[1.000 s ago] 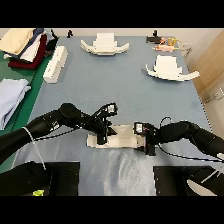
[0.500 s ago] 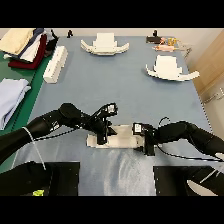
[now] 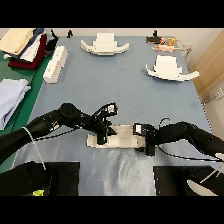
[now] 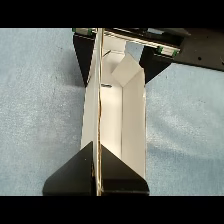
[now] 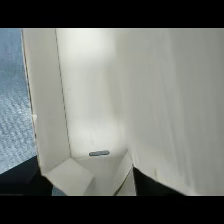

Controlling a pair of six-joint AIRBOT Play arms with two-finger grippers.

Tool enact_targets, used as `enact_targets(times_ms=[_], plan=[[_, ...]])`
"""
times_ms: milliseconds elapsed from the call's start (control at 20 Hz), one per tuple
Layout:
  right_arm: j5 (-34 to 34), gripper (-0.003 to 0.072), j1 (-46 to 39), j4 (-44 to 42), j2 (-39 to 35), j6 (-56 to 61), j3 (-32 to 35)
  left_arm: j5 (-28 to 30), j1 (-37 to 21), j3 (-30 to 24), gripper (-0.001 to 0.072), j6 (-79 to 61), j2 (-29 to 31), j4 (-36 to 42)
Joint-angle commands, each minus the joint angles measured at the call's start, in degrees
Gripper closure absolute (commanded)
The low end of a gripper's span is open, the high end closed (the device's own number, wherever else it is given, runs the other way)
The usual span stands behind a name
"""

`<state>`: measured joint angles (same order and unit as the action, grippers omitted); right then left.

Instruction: Fold the box.

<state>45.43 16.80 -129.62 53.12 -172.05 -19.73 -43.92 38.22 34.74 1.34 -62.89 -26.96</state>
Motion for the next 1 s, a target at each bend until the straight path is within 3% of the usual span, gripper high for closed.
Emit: enact_targets(times_ms=[0,900,950], plan=[[-0.44,0.0015,-0.02,-0.57,0.02,0.00,0.04,-0.04,0.02,0.07,0.0695,-0.02,0.02,-0.02],[-2.56,0.0038,0.48,-1.40,-1.16,0.00,1.01,-0.04,0.02,0.07,0.0696,-0.02,0.02,-0.02],[-2.56,0.0143,0.48,-1.40,-0.83,0.00,1.01,-0.04,0.02,0.07,0.0696,-0.02,0.02,-0.02]])
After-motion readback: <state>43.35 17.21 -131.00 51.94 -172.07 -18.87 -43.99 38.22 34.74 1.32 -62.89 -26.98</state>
